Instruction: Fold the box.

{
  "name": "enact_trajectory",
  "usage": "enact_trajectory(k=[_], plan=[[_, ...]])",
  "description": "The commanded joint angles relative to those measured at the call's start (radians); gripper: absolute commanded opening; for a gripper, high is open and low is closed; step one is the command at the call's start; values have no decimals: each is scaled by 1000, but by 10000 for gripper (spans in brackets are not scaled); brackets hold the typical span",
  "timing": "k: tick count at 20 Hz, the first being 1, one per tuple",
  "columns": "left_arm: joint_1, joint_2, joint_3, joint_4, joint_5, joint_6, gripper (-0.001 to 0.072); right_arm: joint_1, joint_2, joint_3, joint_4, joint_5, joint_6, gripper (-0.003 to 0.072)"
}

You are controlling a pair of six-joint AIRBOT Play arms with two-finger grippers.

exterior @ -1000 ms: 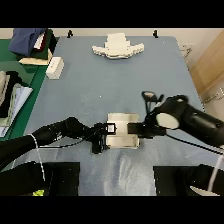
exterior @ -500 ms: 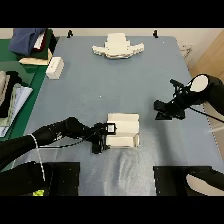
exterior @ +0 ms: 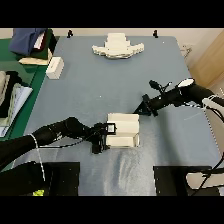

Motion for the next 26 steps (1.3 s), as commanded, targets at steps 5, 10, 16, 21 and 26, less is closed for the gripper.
enact_trajectory(k=[5, 10, 16, 21, 26], plan=[[1, 0, 0, 0, 0, 0, 412, 222, 108, 13, -32, 90, -133, 4], [1, 0, 0, 0, 0, 0, 412, 325, 244, -42, -99, 36, -130, 3], [1, 0, 0, 0, 0, 0, 412, 442, 355, -224, -187, -193, -192, 3], [1, 0, 0, 0, 0, 0, 412, 626, 443, -308, -280, -409, -222, 3], [1, 0, 0, 0, 0, 0, 412, 773, 554, -366, -487, -595, -191, 3]])
